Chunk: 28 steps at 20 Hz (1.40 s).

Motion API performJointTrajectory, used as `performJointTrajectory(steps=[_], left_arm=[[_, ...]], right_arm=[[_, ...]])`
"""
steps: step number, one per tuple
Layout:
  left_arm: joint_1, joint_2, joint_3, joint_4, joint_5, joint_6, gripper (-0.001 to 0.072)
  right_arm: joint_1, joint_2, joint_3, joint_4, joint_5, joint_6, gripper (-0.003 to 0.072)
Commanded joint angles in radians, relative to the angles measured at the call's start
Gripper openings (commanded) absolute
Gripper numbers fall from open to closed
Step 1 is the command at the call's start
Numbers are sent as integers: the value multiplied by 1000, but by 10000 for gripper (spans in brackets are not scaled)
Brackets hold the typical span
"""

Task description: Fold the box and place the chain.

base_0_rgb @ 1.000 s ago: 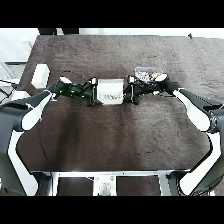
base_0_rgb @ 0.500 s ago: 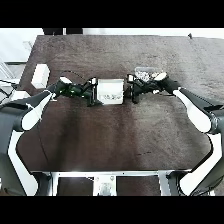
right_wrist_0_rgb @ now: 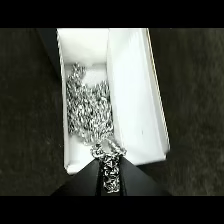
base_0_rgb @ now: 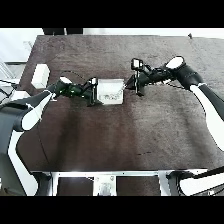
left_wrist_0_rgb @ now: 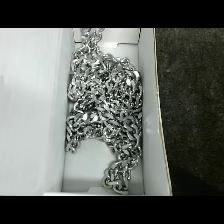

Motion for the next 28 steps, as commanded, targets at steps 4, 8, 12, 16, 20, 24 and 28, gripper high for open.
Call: performJointTrajectory(steps=[4, 8, 12, 16, 20, 24, 28], left_arm=[[0, 0, 0, 0, 0, 0, 401], [0, 0, 0, 0, 0, 0, 401], [0, 0, 0, 0, 0, 0, 401], [0, 0, 0, 0, 0, 0, 401], [0, 0, 0, 0, 0, 0, 401], [-1, 0, 0, 0, -1, 0, 401], [0, 0, 0, 0, 0, 0, 401]], right_arm=[[105, -55, -2, 18, -123, 42, 2], [122, -112, -2, 18, -198, 68, 469], [115, -26, 1, 17, -156, 87, 514], [78, 167, 8, 28, -170, 128, 297], [-28, 198, 27, 265, -266, 111, 117], [-78, 4, 109, 409, -119, 120, 107], [-60, -150, 147, 414, -118, 116, 2]])
